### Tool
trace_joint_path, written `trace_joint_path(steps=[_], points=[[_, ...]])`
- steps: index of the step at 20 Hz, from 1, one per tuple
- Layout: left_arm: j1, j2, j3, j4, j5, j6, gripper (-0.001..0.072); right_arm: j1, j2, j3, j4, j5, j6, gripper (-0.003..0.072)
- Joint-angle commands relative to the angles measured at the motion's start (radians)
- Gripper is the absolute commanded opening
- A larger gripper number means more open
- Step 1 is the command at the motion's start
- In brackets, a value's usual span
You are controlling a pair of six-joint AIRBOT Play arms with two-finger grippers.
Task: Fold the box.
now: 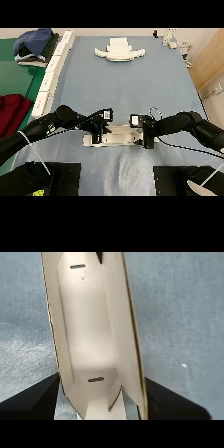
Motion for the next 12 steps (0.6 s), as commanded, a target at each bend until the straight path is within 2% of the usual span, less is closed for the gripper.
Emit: trace_joint_path(steps=[1, 5, 12], points=[[-0.001, 0.000, 0.000, 0.000, 0.001, 0.000, 0.0014, -0.057, -0.056, -0.021, 0.109, -0.005, -0.135, 0.0720], [-0.001, 0.000, 0.000, 0.000, 0.001, 0.000, 0.0014, -0.069, -0.093, -0.027, 0.113, -0.005, -0.135, 0.0720], [-0.001, 0.000, 0.000, 0.000, 0.001, 0.000, 0.0014, -0.069, -0.074, -0.026, 0.087, -0.014, -0.114, 0.0709]])
